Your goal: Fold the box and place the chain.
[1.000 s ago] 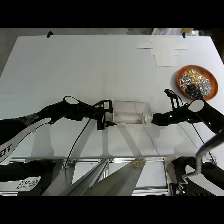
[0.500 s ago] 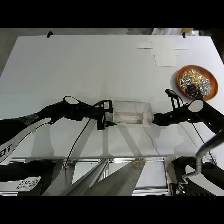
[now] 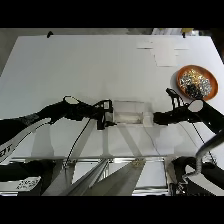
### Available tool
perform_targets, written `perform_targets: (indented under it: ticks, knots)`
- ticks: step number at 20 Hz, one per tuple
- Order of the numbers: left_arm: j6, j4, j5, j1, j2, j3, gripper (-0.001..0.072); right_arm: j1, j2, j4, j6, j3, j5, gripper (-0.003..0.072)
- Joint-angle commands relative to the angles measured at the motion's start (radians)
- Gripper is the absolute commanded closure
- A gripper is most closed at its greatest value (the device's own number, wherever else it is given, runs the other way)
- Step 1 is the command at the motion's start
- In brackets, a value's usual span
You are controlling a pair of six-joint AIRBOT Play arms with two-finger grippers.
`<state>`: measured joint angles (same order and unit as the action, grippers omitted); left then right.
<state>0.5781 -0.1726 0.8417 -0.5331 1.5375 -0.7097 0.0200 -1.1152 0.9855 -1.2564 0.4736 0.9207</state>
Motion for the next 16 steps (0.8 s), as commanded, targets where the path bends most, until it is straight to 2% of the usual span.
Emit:
perform_targets:
  ticks: [1, 6, 12, 14, 16]
  knots:
    - [0.000, 0.000, 0.000, 0.000, 0.000, -0.001, 0.0501, 0.000, -0.001, -0.030, 0.001, 0.000, -0.003, 0.0678]
    - [0.000, 0.000, 0.000, 0.000, 0.000, -0.001, 0.0501, 0.000, 0.000, -0.064, 0.006, 0.000, 0.009, 0.0678]
    - [0.000, 0.000, 0.000, 0.000, 0.000, -0.001, 0.0501, 0.000, 0.019, -0.261, 0.150, 0.000, 0.077, 0.0674]
    - [0.000, 0.000, 0.000, 0.000, 0.000, -0.001, 0.0501, 0.000, 0.056, -0.260, 0.151, 0.000, 0.079, 0.0589]
    - [0.000, 0.000, 0.000, 0.000, 0.000, -0.001, 0.0501, 0.000, 0.099, -0.260, 0.152, 0.000, 0.078, 0.0557]
